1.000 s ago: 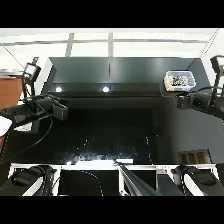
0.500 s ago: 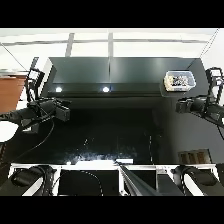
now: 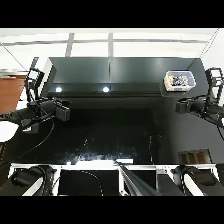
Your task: Fold the box and place the chain.
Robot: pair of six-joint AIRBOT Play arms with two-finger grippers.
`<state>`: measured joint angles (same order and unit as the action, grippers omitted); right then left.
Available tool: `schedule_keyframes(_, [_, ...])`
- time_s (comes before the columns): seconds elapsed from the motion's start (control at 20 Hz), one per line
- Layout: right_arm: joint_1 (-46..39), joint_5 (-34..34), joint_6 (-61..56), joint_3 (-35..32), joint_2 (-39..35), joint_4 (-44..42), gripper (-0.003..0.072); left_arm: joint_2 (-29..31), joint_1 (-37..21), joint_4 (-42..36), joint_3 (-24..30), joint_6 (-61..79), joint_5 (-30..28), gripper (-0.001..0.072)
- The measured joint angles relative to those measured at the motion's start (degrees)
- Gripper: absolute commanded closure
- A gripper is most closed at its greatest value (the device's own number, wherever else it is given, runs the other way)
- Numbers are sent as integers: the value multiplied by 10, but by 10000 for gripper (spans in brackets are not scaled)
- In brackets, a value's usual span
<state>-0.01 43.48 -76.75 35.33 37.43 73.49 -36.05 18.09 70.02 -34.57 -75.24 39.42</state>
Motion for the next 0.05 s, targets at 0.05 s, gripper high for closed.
schedule_keyframes(0.05, [0,0,0,0,0,0,674,0,0,0,0,0,0,681])
